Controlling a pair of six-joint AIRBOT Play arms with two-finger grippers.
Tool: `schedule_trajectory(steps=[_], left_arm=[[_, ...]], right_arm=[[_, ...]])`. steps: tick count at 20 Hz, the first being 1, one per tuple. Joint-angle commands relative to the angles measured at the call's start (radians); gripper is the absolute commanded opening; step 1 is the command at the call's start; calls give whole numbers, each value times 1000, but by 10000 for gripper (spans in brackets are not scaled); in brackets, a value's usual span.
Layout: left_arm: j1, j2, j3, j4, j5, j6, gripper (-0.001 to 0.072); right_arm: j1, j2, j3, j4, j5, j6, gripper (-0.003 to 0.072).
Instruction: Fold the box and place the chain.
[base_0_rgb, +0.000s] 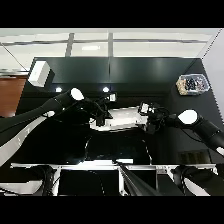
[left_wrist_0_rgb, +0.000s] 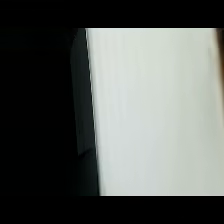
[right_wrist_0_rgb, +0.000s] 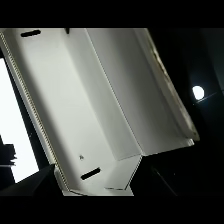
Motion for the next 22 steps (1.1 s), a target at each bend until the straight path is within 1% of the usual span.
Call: schedule_trajectory(steps=[1, 4, 8, 12, 15, 22], left_arm=[[1, 0, 0, 0, 0, 1, 28], [1, 0, 0, 0, 0, 2, 29], [1, 0, 1, 0, 1, 9, 29], [1, 0, 1, 0, 4, 9, 28], [1, 0, 1, 0, 10, 8, 28], [1, 0, 1, 0, 11, 8, 29]], right_arm=[[-17, -29, 1, 133, 22, -122, 668], [-18, -52, 1, 190, 18, -205, 667], [-17, -73, 1, 213, 25, -220, 667], [-15, -80, 0, 199, 149, -218, 668], [-15, -108, -1, 140, 144, -204, 668], [-15, -174, -2, 98, 119, -205, 668]])
